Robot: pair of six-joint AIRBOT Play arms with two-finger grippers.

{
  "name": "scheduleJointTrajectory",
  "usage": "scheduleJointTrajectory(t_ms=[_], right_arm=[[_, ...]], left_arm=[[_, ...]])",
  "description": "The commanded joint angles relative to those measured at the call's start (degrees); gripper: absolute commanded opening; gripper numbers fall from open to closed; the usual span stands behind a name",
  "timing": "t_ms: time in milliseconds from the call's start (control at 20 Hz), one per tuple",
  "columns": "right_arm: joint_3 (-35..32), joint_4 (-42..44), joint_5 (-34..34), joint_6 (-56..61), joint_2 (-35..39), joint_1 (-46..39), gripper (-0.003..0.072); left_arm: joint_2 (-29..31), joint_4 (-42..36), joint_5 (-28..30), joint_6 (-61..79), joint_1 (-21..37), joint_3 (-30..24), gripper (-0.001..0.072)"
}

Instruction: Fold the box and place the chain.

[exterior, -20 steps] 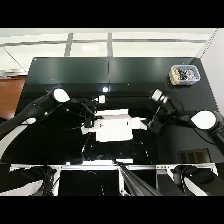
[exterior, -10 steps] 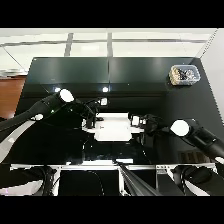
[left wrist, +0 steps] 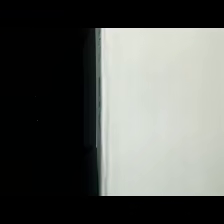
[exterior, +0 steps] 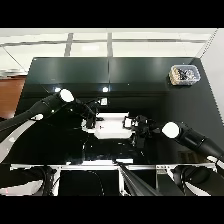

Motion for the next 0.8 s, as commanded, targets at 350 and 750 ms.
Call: scheduleJointTrajectory(t_ms=[350,750], right_arm=[[4.9,-2.4,6.4,-5.2,0.6,-8.9,0.0705],[4.8,4.4,7.0,-8.7,-2.8,-9.7,0.0705]], left_arm=[[-0.1,4.0,-0.3,-2.3,-3.2,1.8,0.0028],[-1.4,4.7,-0.6,-4.9,-4.2,5.0,0.0028]])
